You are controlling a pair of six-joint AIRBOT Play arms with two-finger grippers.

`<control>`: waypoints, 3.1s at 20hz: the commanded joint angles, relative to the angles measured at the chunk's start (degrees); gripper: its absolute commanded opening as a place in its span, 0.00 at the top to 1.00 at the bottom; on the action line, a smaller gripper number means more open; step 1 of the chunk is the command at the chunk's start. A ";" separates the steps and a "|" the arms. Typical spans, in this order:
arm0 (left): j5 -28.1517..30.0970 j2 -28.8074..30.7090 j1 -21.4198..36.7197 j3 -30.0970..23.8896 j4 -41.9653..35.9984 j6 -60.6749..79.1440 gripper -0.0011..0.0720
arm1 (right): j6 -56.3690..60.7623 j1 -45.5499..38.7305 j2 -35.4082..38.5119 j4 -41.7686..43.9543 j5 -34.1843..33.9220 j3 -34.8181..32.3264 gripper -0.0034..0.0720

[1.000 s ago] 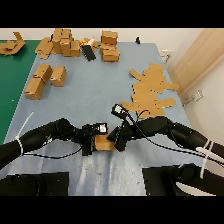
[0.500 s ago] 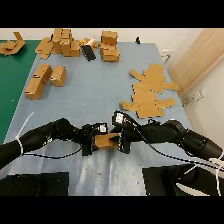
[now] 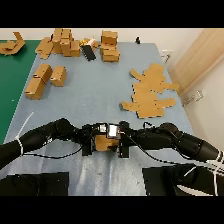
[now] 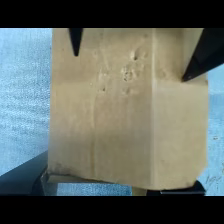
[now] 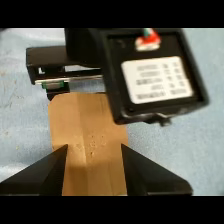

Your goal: Fold the box.

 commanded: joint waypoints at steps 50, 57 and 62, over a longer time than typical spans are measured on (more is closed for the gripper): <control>0.00 0.04 0.04 -0.02 0.00 0.02 0.42 | -0.37 8.00 -5.16 -13.81 5.68 0.00 0.66; 0.00 0.07 0.04 -0.02 0.00 0.02 0.42 | -0.28 8.09 -5.27 -13.62 4.87 0.00 0.63; 0.02 0.07 0.02 -0.02 0.00 0.02 0.42 | 1.29 8.07 -4.57 -14.23 4.92 0.02 0.63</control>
